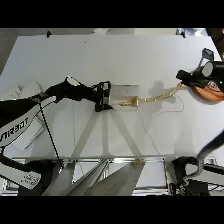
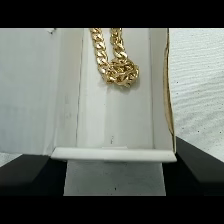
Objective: Fold the box and place the chain.
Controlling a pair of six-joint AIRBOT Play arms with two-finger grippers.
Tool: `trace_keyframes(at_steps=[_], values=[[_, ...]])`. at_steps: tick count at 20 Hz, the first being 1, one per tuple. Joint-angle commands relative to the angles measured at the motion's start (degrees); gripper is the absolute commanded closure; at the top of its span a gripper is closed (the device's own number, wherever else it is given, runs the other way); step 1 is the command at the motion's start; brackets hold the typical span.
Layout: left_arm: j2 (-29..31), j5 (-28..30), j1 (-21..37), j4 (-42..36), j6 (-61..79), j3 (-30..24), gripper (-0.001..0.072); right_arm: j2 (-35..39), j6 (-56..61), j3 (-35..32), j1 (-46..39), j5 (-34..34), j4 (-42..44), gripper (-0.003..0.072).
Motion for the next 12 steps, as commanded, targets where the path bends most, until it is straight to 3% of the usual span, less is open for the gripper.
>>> trace_keyframes(at_steps=[1,7,12], values=[[0.0,0.0,0.0,0.0,0.0,0.0,0.0692,4.7,-9.7,0.0,5.0,5.6,2.0,0.0677],[0.0,0.0,0.0,0.0,0.0,0.0,0.0692,7.3,-21.2,0.2,14.5,12.9,13.7,0.0678],[0.0,0.0,0.0,0.0,0.0,0.0,0.0692,7.3,-37.4,0.2,20.4,12.8,30.5,0.0677]])
